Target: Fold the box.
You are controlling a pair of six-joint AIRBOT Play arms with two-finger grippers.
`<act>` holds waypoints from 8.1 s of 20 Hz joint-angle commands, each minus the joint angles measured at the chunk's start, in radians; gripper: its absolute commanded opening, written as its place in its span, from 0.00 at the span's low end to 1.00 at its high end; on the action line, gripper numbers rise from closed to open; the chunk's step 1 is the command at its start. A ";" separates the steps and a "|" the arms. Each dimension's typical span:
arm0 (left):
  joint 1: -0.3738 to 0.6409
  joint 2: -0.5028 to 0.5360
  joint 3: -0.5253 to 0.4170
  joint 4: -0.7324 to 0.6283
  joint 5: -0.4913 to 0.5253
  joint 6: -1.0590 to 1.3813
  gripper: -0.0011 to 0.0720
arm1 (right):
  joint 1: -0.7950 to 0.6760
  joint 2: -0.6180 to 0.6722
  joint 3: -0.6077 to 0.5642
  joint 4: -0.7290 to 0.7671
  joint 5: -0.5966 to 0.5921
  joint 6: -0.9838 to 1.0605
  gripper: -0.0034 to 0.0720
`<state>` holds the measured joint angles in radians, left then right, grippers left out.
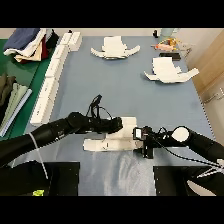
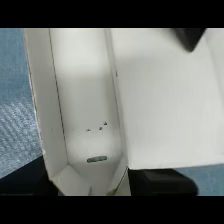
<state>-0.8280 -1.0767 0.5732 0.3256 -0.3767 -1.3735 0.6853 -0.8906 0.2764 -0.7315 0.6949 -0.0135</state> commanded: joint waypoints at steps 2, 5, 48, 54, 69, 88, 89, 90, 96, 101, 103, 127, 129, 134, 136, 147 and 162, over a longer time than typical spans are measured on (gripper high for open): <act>0.130 0.185 0.006 0.085 -0.163 0.089 0.04 | 0.000 0.000 0.001 0.002 0.000 0.002 0.72; 0.220 0.330 0.005 0.247 -0.335 0.103 0.04 | 0.000 0.000 0.001 0.002 0.000 0.002 0.72; 0.172 0.116 -0.212 0.085 -0.293 1.444 0.15 | 0.000 0.000 0.001 0.002 0.000 0.001 0.72; 0.142 0.090 -0.213 0.014 -0.293 1.464 0.15 | 0.000 0.000 0.001 0.002 0.000 0.002 0.72; 0.144 0.159 -0.212 0.199 -0.298 1.096 0.04 | 0.000 0.000 0.001 0.002 0.000 0.002 0.72; 0.354 0.721 -0.358 0.846 -0.568 -0.761 0.04 | 0.000 0.000 0.001 0.002 0.000 0.002 0.72; 0.354 0.721 -0.390 0.789 -0.529 -0.735 0.04 | 0.000 0.000 0.001 0.002 0.000 0.002 0.72; 0.354 0.721 -0.419 0.737 -0.494 -0.698 0.04 | 0.000 0.000 0.001 0.002 0.000 0.002 0.72; 0.354 0.721 -0.494 0.542 -0.431 -0.529 0.04 | 0.000 0.000 0.001 0.002 0.000 0.002 0.72; 0.354 0.672 -0.494 0.411 -0.384 -0.375 0.04 | 0.000 0.000 0.001 0.002 0.000 0.002 0.72; 0.354 0.609 -0.491 0.322 -0.383 -0.255 0.04 | 0.000 0.000 0.001 0.002 0.000 0.002 0.72; 0.354 0.391 -0.360 0.085 -0.401 0.280 0.64 | 0.000 0.000 0.001 0.002 0.000 0.002 0.72; 0.354 0.391 -0.359 0.040 -0.409 0.346 0.64 | 0.000 0.000 0.001 0.002 0.000 0.002 0.72; 0.354 0.391 -0.359 0.028 -0.416 0.357 0.64 | 0.000 0.000 0.001 0.002 0.000 0.002 0.72; 0.354 0.391 -0.359 0.044 -0.423 0.361 0.64 | 0.000 0.000 0.001 0.002 0.000 0.002 0.72; 0.359 0.393 -0.343 0.214 -0.470 0.361 0.64 | 0.000 0.000 0.001 0.002 0.000 0.002 0.72; 0.224 0.342 -0.275 0.169 -0.363 0.290 0.64 | 0.000 0.000 0.001 0.002 0.000 0.001 0.72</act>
<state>-0.5453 -0.7071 0.2962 0.4984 -0.8139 -1.0523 0.6853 -0.8906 0.2760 -0.7296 0.6949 -0.0124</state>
